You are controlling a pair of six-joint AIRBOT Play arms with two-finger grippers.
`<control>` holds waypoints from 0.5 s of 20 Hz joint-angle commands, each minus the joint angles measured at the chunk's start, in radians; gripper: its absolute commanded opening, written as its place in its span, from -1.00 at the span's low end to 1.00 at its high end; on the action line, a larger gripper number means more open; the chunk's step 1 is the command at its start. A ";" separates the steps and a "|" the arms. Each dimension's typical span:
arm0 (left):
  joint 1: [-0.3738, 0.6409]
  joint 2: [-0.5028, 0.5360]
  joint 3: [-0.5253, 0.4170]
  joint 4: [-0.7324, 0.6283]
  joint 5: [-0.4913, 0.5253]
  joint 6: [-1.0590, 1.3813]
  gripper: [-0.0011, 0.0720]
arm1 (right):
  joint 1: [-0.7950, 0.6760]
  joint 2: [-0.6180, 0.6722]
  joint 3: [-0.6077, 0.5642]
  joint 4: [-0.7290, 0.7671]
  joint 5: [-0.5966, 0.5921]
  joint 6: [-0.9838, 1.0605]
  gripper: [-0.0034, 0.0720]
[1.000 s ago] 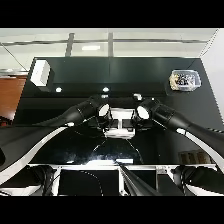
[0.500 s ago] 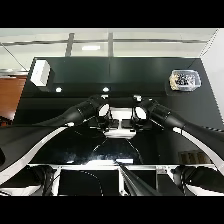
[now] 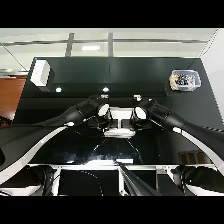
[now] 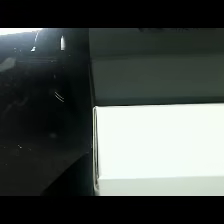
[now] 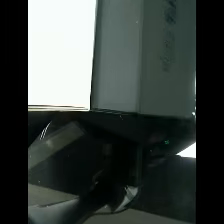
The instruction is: Fold the box and place the chain.
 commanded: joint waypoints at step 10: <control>0.008 0.000 0.000 -0.001 0.008 0.002 -0.89 | 0.000 0.102 0.029 0.001 0.082 -0.091 -0.20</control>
